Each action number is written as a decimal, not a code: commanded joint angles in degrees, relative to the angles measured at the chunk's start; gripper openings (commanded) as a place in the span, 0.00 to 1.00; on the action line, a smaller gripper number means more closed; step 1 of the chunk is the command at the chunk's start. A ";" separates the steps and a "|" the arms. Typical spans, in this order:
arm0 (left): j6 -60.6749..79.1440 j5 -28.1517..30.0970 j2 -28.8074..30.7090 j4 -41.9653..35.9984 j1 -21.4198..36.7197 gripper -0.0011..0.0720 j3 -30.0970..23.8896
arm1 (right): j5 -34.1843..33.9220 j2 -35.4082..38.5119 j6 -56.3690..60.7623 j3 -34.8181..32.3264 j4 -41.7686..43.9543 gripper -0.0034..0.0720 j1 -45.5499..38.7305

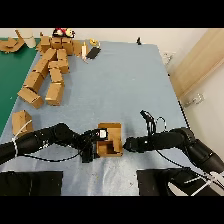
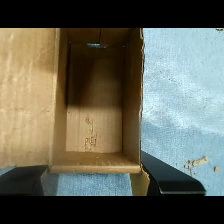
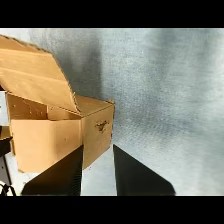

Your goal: Fold the box.

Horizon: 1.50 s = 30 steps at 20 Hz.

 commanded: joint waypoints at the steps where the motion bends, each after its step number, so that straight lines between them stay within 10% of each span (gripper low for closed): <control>1: 0.02 0.02 0.02 0.00 0.07 0.63 0.00 | 0.74 0.09 0.87 0.13 0.52 0.45 0.66; 15: 0.02 0.02 0.02 0.02 0.07 0.63 0.00 | 3.93 -6.34 14.93 3.78 -11.21 0.58 12.68; 22: 0.02 0.02 0.02 0.00 0.07 0.63 0.00 | -9.01 -19.67 35.47 18.75 -32.00 0.58 25.97; 30: 0.02 0.02 0.02 0.02 0.07 0.63 0.00 | -15.23 -25.94 44.61 25.09 -33.18 0.58 30.93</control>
